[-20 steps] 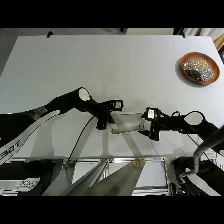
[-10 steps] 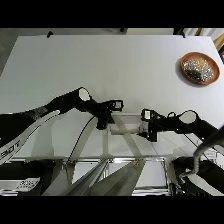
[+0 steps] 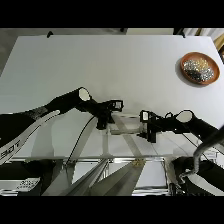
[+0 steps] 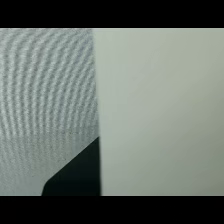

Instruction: Fold the box and place the chain.

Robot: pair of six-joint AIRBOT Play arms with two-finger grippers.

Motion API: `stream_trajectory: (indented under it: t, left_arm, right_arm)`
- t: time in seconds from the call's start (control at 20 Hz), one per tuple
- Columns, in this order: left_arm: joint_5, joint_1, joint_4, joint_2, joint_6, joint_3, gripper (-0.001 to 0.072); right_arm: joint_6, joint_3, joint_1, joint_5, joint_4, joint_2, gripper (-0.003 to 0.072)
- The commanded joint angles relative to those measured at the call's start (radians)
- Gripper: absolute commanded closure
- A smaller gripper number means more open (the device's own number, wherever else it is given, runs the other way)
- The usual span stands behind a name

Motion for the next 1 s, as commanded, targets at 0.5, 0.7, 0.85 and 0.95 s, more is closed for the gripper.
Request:
stream_trajectory:
  t: [0.5,0.7,0.85,0.95]
  left_arm:
    - [0.0,0.0,0.0,0.0,-0.001,0.0,0.0698]
    - [0.0,0.0,0.0,0.0,-0.001,0.0,0.0698]
    - [0.0,0.0,0.0,0.0,-0.001,0.0,0.0698]
    - [0.0,0.0,0.0,0.0,-0.001,0.0,0.0698]
  right_arm:
    - [-0.069,-0.001,0.001,-0.035,0.029,-0.012,0.0187]
    - [-0.069,-0.001,0.001,-0.031,0.034,-0.04,0.0166]
    - [-0.069,0.003,0.001,-0.031,0.062,-0.042,0.0152]
    - [-0.077,0.008,0.001,-0.023,0.072,-0.048,0.0109]
